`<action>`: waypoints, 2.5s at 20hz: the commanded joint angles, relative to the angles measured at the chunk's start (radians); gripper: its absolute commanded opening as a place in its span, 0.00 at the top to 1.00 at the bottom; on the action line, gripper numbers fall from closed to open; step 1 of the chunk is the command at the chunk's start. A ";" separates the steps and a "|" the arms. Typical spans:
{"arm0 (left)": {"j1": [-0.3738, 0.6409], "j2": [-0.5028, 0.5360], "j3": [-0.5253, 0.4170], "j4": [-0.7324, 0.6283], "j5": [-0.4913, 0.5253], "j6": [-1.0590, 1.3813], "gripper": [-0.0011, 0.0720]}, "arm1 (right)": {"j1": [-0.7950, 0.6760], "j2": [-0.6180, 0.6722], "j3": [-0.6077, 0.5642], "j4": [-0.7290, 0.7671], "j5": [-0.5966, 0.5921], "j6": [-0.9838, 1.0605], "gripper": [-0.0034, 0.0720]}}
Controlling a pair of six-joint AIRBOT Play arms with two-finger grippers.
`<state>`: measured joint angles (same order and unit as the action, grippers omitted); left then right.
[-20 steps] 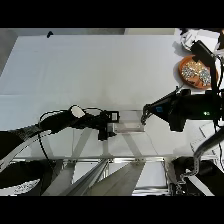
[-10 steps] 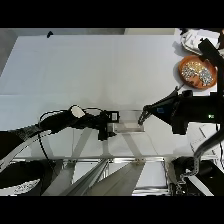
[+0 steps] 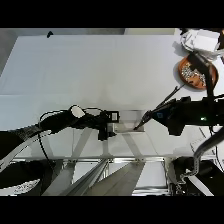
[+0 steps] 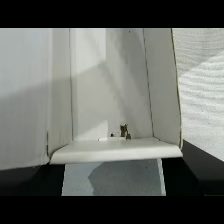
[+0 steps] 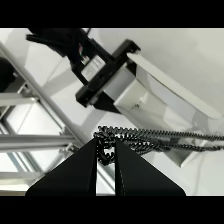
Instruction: Fold the box and place the chain.
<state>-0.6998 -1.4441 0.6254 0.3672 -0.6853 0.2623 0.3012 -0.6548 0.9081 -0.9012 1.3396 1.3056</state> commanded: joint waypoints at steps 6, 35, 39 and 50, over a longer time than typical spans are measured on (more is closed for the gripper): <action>0.000 0.000 0.000 0.000 0.000 0.000 0.56 | 0.137 -0.053 -0.263 -0.057 -0.291 0.006 0.93; 0.000 0.000 0.000 0.000 0.000 0.000 0.56 | 0.285 -0.435 -0.266 -0.088 -0.464 0.007 0.78; 0.000 0.000 0.000 0.000 0.000 0.000 0.56 | 0.285 -0.395 -0.264 -0.080 -0.455 0.007 0.66; 0.000 0.000 0.000 0.000 0.000 0.000 0.56 | -0.019 -0.155 -0.143 -0.298 -0.100 0.137 0.65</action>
<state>-0.6998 -1.4441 0.6254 0.3672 -0.6853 0.2626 0.3954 -0.8871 0.7296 -1.0874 1.1252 1.4071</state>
